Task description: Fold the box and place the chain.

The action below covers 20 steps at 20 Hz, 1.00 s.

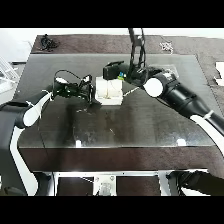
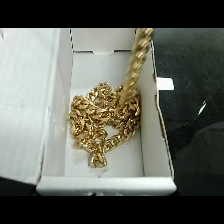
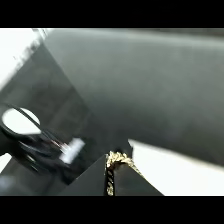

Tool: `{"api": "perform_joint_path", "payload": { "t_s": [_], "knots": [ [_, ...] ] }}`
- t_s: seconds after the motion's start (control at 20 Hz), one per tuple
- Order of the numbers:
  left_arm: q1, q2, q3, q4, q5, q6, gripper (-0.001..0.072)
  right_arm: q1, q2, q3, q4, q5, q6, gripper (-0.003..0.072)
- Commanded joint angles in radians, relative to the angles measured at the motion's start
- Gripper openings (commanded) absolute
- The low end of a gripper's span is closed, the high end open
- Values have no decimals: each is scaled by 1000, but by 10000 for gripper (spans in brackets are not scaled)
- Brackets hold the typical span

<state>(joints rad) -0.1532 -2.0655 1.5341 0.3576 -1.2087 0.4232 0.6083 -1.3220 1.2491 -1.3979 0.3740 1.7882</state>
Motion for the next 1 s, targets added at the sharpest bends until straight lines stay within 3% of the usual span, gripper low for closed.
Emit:
{"api": "perform_joint_path", "payload": {
  "t_s": [0.0,0.25,0.3,0.35,0.4,0.5,0.75,0.95],
  "knots": [
    [0,0,0,0,-1,0,525,-3,-77,-47,2,1,29,5],
    [0,1,0,0,-3,0,526,-5,-224,-106,2,6,41,8],
    [0,1,0,0,-3,0,526,-7,-249,-106,-2,10,40,60],
    [0,0,0,0,-3,0,526,-13,-263,-106,-2,10,37,400],
    [0,1,0,0,-3,0,525,-24,-266,-106,-2,9,38,573],
    [0,1,0,0,-3,0,525,-63,-240,-101,-2,8,45,573],
    [0,0,0,0,-4,0,526,-194,-9,-126,-118,10,38,573],
    [0,0,0,0,-4,0,525,-408,-11,-217,-99,-13,141,573]
  ]
}}
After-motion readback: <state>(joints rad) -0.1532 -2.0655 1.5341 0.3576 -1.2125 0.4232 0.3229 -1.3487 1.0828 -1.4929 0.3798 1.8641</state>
